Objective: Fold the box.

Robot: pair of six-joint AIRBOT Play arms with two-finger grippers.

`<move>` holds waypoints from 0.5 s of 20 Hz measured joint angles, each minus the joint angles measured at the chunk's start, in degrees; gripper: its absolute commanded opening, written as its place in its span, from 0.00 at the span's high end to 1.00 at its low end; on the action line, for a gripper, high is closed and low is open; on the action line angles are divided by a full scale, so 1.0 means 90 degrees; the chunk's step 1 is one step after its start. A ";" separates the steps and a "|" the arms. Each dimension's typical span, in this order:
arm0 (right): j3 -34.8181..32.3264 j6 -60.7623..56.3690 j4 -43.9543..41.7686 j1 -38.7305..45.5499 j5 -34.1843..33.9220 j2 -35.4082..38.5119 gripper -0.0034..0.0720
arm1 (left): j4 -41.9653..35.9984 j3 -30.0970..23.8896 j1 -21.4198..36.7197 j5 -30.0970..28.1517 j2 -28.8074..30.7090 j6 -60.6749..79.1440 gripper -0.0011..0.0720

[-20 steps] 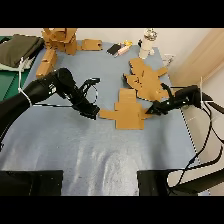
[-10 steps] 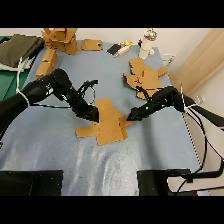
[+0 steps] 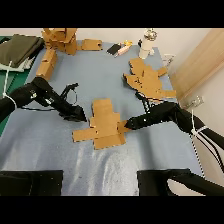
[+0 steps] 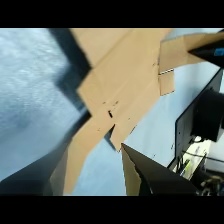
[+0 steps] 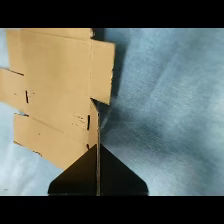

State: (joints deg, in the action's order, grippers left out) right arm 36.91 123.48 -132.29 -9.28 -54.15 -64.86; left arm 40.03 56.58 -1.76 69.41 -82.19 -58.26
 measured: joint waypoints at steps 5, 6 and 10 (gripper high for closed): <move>-0.0410 0.0005 0.0027 -0.0265 0.0503 0.0153 0.95 | -0.1105 -0.0092 0.0316 -0.0046 -0.0287 0.0624 0.30; -0.0444 0.0010 0.0027 -0.0355 0.0585 0.0163 0.95 | -0.1326 -0.0097 0.0311 -0.0049 -0.0391 0.0731 0.30; -0.0520 0.0019 0.0039 -0.0731 0.0833 0.0185 0.95 | -0.1945 -0.0080 0.0182 -0.0257 -0.0814 0.1061 0.30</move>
